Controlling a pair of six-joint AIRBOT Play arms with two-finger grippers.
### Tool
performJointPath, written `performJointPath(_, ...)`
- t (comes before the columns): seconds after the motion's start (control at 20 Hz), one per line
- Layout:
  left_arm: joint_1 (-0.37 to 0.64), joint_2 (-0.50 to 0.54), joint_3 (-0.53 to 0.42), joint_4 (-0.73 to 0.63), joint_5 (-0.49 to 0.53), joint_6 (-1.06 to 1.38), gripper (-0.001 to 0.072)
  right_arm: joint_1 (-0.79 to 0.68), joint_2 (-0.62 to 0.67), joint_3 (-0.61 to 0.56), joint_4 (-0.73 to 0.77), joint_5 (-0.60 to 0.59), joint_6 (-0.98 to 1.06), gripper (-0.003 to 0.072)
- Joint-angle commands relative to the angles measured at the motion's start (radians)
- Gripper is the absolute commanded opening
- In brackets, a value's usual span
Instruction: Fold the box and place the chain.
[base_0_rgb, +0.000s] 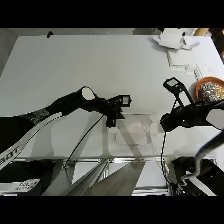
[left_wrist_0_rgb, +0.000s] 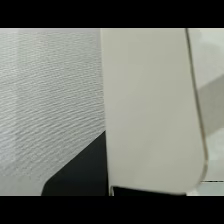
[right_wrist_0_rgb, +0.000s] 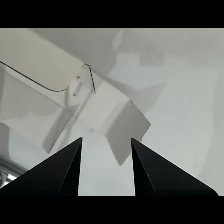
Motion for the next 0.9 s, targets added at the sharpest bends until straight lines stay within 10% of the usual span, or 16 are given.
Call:
performJointPath(0.0, -0.002, -0.018, 0.000, 0.007, 0.037, 0.008, 0.0004, 0.000, 0.001, 0.002, -0.008, -0.035, -0.068, 0.0355)
performJointPath(0.85, -0.008, 0.000, 0.000, 0.007, 0.026, 0.008, 0.0003, 0.000, 0.001, 0.002, -0.007, 0.028, -0.184, 0.0266)
